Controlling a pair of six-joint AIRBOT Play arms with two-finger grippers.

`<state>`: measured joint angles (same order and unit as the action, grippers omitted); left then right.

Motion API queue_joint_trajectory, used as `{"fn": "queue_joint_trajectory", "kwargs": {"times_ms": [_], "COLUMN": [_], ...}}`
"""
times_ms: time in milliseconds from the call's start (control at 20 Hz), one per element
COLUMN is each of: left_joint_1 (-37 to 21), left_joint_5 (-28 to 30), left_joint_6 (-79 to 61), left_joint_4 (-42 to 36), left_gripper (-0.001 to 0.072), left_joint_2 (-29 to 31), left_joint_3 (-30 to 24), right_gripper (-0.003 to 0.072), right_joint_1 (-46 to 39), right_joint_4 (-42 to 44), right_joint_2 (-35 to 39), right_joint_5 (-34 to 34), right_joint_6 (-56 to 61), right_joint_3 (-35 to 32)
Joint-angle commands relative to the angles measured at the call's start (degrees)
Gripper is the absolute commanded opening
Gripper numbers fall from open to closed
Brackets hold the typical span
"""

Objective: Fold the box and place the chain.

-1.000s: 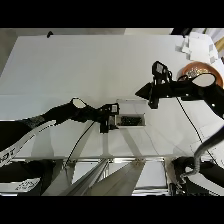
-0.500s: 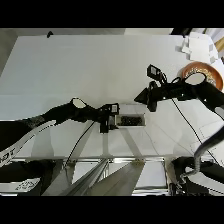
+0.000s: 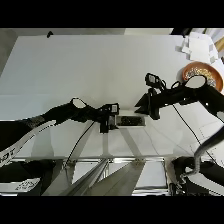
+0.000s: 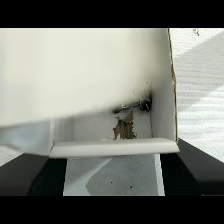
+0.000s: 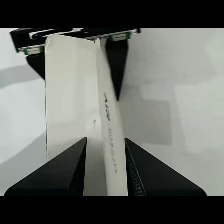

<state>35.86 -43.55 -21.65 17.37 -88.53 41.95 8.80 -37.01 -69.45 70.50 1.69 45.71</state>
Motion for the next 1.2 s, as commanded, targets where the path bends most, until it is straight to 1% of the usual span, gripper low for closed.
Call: {"fn": "queue_joint_trajectory", "kwargs": {"times_ms": [0,150,400,700,1150], "left_joint_1": [-0.04,-0.04,-0.04,-0.04,-0.04], "left_joint_5": [0.00,0.00,0.00,0.02,0.00], "left_joint_6": [0.00,0.00,0.00,0.00,0.00], "left_joint_4": [0.02,0.02,0.02,0.02,0.02], "left_gripper": [0.0134,0.0134,0.0134,0.0134,0.0134], "left_joint_2": [0.04,0.04,0.04,0.04,0.04], "left_joint_3": [0.00,0.00,0.00,0.00,0.00], "right_gripper": [0.0270,0.0270,0.0270,0.0278,0.0267], "right_joint_1": [2.34,3.30,3.28,3.28,3.30], "right_joint_4": [-0.52,-0.90,-3.72,-5.09,-4.96], "right_joint_2": [0.35,1.01,4.61,4.87,5.53], "right_joint_5": [0.33,0.31,-0.76,-4.98,-6.40], "right_joint_6": [-0.20,-0.20,-0.22,-0.70,-0.68], "right_joint_3": [-1.07,-1.07,-1.27,-4.83,-5.07]}}
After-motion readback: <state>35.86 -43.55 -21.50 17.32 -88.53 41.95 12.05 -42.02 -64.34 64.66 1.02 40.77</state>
